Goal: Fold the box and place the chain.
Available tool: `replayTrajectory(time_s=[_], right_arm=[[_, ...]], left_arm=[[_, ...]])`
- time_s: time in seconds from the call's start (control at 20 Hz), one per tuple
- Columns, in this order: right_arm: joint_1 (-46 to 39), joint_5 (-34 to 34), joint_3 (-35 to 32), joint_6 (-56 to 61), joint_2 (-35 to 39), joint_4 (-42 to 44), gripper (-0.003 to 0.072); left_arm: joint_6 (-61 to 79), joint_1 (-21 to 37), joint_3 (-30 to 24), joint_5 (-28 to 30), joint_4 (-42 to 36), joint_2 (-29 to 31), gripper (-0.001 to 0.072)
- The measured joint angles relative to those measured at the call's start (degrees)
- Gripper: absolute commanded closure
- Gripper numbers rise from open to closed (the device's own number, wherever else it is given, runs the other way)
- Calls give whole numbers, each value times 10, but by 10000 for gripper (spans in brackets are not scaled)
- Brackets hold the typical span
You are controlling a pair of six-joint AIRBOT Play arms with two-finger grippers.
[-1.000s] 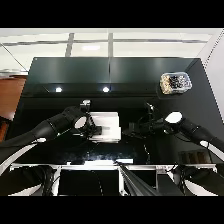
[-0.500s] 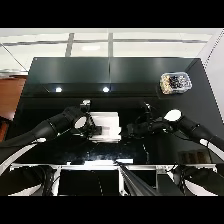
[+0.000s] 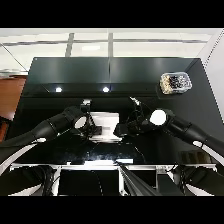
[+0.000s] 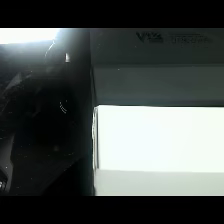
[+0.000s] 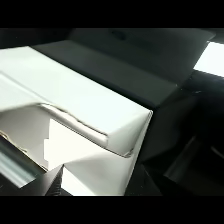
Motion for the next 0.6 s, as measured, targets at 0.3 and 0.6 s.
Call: replayTrajectory(time_s=[0.3, 0.6], right_arm=[[45, 7, 37, 125, -3, -97, 311], [69, 41, 81, 187, -38, -164, 317]], left_arm=[[1, 0, 0, 0, 0, 0, 679], [1, 0, 0, -2, 0, 0, 679]])
